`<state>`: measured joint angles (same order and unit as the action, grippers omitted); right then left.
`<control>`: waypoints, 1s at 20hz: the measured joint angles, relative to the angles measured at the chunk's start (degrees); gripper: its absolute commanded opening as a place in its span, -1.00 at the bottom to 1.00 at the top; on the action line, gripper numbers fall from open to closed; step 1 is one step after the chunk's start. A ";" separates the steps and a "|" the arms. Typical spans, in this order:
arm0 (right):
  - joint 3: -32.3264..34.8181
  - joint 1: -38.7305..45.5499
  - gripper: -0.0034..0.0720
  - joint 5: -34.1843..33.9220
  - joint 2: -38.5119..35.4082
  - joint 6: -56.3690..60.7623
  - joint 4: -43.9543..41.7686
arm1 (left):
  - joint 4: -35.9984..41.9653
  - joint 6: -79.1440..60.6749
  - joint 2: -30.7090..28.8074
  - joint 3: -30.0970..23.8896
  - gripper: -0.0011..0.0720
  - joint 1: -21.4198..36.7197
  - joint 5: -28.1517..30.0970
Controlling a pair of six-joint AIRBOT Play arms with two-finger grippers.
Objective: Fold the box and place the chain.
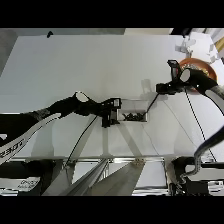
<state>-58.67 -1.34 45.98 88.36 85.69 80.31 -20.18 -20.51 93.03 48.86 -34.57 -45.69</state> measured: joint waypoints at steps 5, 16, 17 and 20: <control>-0.04 0.04 -0.86 1.31 1.05 -0.07 -0.22 | 0.00 0.00 0.00 0.00 -0.61 0.02 0.00; 0.00 -0.04 -0.87 7.58 -13.38 -4.17 0.90 | 0.02 0.00 0.00 0.00 -0.61 0.02 0.00; 0.07 0.00 -0.87 8.92 -16.11 -4.74 1.18 | 0.02 0.00 0.00 0.00 -0.61 0.00 0.00; 0.04 -0.02 -0.87 12.98 -24.87 -6.60 -0.04 | 0.02 0.02 0.00 0.00 -0.61 0.00 0.00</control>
<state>-58.63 -1.37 58.96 63.48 79.09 80.27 -20.16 -20.49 93.03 48.86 -34.57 -45.69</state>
